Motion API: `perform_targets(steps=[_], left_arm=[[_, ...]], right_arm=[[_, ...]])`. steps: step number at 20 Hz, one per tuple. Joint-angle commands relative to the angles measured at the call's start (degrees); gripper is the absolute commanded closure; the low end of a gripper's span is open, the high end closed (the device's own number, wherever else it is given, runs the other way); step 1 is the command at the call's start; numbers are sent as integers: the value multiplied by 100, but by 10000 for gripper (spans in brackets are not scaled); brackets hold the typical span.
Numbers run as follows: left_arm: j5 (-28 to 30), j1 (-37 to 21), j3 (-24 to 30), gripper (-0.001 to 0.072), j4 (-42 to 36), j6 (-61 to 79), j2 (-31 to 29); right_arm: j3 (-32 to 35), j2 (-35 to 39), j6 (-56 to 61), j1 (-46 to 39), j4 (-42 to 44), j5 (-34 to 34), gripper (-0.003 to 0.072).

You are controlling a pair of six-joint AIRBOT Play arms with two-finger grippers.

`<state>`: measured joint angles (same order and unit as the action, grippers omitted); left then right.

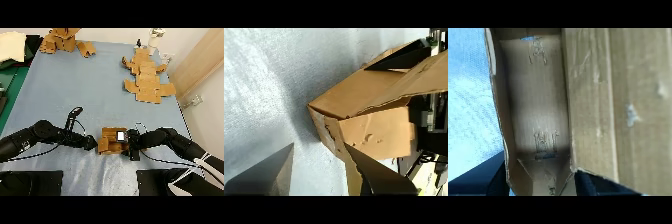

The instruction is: Fold the box.

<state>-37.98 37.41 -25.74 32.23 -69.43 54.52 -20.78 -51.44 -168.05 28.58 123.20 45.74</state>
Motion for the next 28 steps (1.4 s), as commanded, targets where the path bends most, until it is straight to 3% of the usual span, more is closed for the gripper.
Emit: perform_targets(steps=[1,7,16,17,18,21,24,28], left_arm=[[-15,4,-74,199,-31,4,2],[-61,74,-74,198,-669,581,4],[214,168,-74,197,-916,341,129],[190,168,-74,174,-905,341,188],[184,170,-74,13,-911,315,245],[138,192,-122,2,-852,44,365],[164,439,-295,4,-205,-509,378],[452,1067,-581,4,1987,-3042,378]], right_arm=[[2,-2,0,7,0,0,246],[2,-2,0,7,0,0,247],[2,-2,0,7,0,0,246],[2,-2,0,7,0,0,247],[2,-2,0,7,0,0,246],[2,-2,0,7,0,0,246],[2,-2,0,7,0,0,246],[2,-2,0,7,0,0,246]])
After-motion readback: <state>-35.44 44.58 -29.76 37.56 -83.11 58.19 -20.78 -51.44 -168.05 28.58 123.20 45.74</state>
